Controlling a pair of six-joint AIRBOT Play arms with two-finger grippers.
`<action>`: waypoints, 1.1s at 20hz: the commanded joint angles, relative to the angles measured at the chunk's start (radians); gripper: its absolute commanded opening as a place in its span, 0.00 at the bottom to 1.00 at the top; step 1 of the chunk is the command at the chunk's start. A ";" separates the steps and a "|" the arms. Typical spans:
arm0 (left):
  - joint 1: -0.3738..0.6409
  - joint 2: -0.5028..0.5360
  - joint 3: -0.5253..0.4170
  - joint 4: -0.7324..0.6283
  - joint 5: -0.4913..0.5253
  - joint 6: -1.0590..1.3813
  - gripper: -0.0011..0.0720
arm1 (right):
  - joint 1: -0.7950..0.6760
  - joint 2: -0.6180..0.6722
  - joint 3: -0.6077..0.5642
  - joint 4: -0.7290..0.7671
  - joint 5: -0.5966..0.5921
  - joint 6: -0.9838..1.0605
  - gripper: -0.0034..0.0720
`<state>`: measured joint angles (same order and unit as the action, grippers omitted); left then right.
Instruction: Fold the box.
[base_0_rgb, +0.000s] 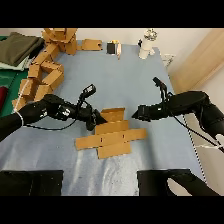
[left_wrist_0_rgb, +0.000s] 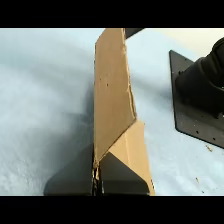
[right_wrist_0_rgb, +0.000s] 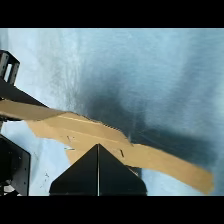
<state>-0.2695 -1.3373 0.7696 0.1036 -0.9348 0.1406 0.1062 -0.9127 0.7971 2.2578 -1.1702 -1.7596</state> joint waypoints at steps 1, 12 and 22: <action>-0.004 0.006 -0.017 -0.051 0.001 0.179 0.03 | 0.061 0.006 -0.007 -0.005 0.030 0.069 0.05; -0.084 0.120 -0.161 -0.029 0.203 0.390 0.03 | 0.114 0.010 -0.090 -0.034 0.259 0.115 0.05; -0.148 0.115 -0.233 -0.029 0.229 0.397 0.03 | 0.114 0.026 -0.091 -0.036 0.264 0.113 0.05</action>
<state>-0.4118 -1.2224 0.5575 0.0696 -0.7116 0.5350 0.2203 -0.8955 0.7067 2.2242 -0.9119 -1.6463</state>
